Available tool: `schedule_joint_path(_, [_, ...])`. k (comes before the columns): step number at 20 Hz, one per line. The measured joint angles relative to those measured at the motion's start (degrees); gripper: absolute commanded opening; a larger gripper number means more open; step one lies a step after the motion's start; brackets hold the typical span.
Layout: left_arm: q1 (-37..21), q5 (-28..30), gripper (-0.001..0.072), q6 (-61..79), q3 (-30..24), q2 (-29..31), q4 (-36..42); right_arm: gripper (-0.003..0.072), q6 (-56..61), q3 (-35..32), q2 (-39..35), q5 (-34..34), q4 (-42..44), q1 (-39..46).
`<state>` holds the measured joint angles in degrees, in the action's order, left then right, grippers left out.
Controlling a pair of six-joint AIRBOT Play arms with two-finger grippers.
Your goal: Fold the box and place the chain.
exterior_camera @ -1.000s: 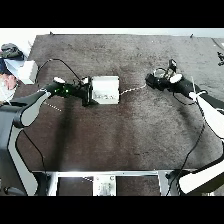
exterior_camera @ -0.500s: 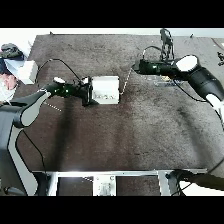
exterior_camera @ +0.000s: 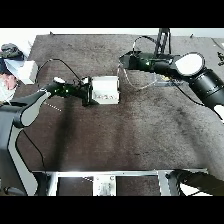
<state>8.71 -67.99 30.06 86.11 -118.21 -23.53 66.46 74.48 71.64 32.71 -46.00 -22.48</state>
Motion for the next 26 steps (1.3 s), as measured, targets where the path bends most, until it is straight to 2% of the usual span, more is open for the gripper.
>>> schedule_joint_path(2, [0.02,0.00,0.0418,0.00,0.00,0.02,-0.02,0.0009,-0.04,0.00,0.61,-1.18,-0.02,-1.42])
schedule_joint_path(3, [0.00,0.00,0.0417,-0.02,0.00,0.02,-0.02,0.0038,-0.07,0.00,1.18,-1.31,-0.07,-2.03])
schedule_joint_path(4, [0.00,0.00,0.0417,-0.02,0.00,0.02,-0.02,0.0259,-0.07,0.00,1.99,-1.33,-0.07,-2.69])
schedule_joint_path(5, [0.02,0.00,0.0418,-0.02,0.00,0.02,-0.02,0.0294,-0.07,0.00,2.91,-1.25,-0.09,-3.15])
schedule_joint_path(10, [0.00,0.00,0.0418,0.00,0.00,0.00,-0.02,0.0296,1.40,-0.02,7.45,1.33,-6.64,-1.95])
schedule_joint_path(16, [0.00,0.00,0.0417,-0.02,0.00,0.00,0.00,0.0296,9.49,0.09,15.23,4.96,-20.57,8.02])
schedule_joint_path(21, [0.02,0.00,0.0417,-0.02,0.00,0.02,0.00,0.0282,5.49,4.61,25.94,7.39,-20.90,13.92])
schedule_joint_path(22, [0.02,-0.02,0.0418,-0.02,0.00,0.00,-0.02,0.0191,3.72,6.19,27.82,8.17,-20.59,14.38])
schedule_joint_path(25, [0.00,0.00,0.0417,-0.02,0.00,0.00,0.00,0.0194,-1.57,11.39,32.87,12.17,-19.85,15.17])
schedule_joint_path(26, [0.02,0.00,0.0417,-0.02,0.00,0.02,-0.02,0.0228,-3.06,12.94,34.16,13.40,-19.80,15.43])
